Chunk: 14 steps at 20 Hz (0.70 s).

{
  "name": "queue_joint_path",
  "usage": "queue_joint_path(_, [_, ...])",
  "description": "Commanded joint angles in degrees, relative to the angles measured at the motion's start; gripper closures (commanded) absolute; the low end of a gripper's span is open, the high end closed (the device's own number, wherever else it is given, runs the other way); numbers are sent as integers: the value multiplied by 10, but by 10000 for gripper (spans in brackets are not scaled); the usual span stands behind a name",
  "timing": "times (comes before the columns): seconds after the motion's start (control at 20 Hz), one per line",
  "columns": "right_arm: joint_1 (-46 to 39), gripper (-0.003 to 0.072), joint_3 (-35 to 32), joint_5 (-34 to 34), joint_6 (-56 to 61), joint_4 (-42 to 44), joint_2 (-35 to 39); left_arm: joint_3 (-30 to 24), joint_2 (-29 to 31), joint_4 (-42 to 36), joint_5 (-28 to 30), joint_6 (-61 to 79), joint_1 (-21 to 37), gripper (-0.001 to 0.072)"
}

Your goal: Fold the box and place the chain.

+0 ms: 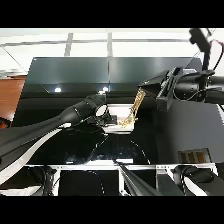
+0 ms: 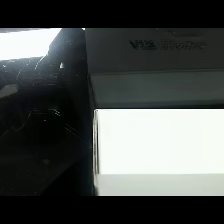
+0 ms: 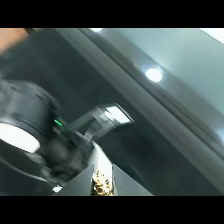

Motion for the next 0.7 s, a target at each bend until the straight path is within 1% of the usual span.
queue_joint_path(0.0, [3,680,14,13,12,72,-8,0,0,0,0,0,0,678])
queue_joint_path(0.1, [10,680,14,12,11,94,-15,0,0,0,0,0,0,678])
queue_joint_path(0.2, [20,680,13,14,12,94,-26,0,0,0,0,0,0,678])
queue_joint_path(0.35, [42,679,13,38,12,87,-64,0,0,0,0,0,0,678])
queue_joint_path(0.45, [53,679,9,59,15,37,-99,0,0,0,0,0,0,678])
queue_joint_path(0.5, [54,679,-1,57,23,10,-113,0,0,0,0,0,0,678])
queue_joint_path(0.6, [54,679,-40,41,34,-21,-134,0,0,0,0,0,0,678])
queue_joint_path(0.65, [54,679,-65,29,34,-21,-140,0,0,0,0,0,0,678])
